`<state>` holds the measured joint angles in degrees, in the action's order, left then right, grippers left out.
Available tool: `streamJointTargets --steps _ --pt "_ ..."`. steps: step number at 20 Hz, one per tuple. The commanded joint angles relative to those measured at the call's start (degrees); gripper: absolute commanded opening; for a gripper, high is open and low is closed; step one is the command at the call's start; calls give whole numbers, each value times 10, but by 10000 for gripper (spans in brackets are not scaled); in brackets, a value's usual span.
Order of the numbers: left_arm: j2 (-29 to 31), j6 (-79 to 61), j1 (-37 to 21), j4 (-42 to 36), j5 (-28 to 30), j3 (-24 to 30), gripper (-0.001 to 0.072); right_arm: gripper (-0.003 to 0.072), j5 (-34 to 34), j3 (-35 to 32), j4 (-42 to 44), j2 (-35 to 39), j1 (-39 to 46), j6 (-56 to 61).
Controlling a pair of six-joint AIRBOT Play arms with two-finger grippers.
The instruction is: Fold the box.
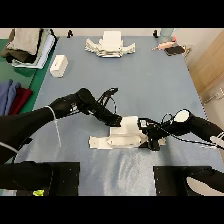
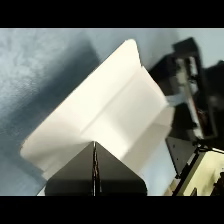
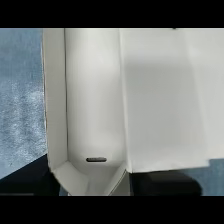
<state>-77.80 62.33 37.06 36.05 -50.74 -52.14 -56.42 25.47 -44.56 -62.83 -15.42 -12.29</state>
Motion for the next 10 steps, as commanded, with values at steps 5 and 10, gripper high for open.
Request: streamJointTargets --steps 5,10 --pt "248 -29 -17 122 -23 28 17 521 0 0 0 0 0 0" --pt "360 -142 -17 186 -17 100 19 521 0 0 0 0 0 0"
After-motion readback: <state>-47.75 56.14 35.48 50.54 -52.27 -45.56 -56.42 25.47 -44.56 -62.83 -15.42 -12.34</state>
